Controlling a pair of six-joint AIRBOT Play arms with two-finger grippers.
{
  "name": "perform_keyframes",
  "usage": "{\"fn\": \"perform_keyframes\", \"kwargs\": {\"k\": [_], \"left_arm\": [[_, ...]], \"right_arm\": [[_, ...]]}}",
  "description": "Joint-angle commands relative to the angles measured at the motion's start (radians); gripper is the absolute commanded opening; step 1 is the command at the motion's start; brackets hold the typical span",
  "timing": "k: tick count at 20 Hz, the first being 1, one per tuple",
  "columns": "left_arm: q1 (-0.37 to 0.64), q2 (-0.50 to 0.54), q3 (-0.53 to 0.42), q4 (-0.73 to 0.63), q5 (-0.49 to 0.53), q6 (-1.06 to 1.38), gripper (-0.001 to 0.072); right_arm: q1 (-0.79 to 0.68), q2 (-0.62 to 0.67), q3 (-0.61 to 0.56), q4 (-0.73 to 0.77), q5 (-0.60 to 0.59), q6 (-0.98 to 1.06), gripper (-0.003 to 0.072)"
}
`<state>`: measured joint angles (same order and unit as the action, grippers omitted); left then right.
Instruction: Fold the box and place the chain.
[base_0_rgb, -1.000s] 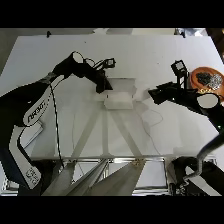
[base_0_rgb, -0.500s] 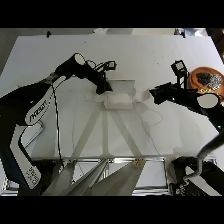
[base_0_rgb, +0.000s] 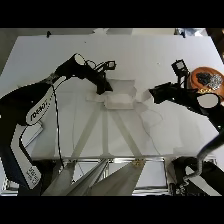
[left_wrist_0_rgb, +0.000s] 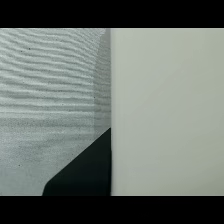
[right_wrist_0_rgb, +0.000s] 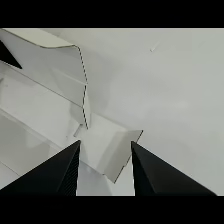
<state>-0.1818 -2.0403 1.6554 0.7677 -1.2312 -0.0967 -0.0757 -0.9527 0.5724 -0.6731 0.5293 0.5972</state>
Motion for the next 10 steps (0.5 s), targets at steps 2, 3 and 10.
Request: {"fn": "perform_keyframes", "kwargs": {"k": [2, 3, 10], "left_arm": [[0.0, -0.001, -0.001, 0.004, 0.001, -0.001, 0.001], [0.0, -0.001, -0.001, 0.004, 0.001, -0.001, 0.001], [0.0, 0.0, -0.001, 0.004, 0.001, -0.001, 0.001]], "right_arm": [[0.0, 0.001, 0.001, 0.048, 0.038, -0.016, 0.0379], [0.0, 0.001, 0.001, 0.049, 0.074, -0.072, 0.046], [0.0, 0.001, 0.001, 0.055, 0.354, -0.855, 0.0708]]}}
